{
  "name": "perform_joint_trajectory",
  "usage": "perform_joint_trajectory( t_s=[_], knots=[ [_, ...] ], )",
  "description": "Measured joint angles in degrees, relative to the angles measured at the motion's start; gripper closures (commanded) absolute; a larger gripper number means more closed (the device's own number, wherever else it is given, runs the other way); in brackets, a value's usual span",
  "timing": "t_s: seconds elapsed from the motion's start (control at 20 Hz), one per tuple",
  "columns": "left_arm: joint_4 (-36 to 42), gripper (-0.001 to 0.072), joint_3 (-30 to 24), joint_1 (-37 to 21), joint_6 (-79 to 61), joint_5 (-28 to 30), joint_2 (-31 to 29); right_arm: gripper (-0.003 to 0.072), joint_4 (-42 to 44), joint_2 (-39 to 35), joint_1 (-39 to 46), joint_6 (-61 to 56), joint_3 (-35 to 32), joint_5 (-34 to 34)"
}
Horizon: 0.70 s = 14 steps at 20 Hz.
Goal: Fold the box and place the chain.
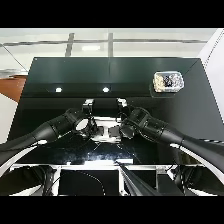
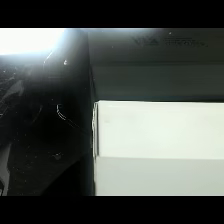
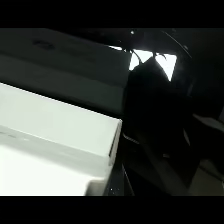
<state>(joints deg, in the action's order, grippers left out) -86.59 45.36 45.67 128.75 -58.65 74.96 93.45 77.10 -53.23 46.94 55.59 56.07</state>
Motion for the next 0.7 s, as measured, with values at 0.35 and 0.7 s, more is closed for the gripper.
perform_joint_trajectory(
  t_s=[0.35, 0.7],
  knots=[
    [0.1, 0.0676, 0.0, 0.0, 0.0, 0.0, 0.0, 0.0411, -0.6, 3.1, -0.4, -4.3, 3.4, 2.8],
    [0.1, 0.0675, 0.0, 0.0, 0.1, 0.1, 0.0, 0.0557, -1.5, 7.0, -2.2, -6.8, 6.8, 6.8]
  ],
)
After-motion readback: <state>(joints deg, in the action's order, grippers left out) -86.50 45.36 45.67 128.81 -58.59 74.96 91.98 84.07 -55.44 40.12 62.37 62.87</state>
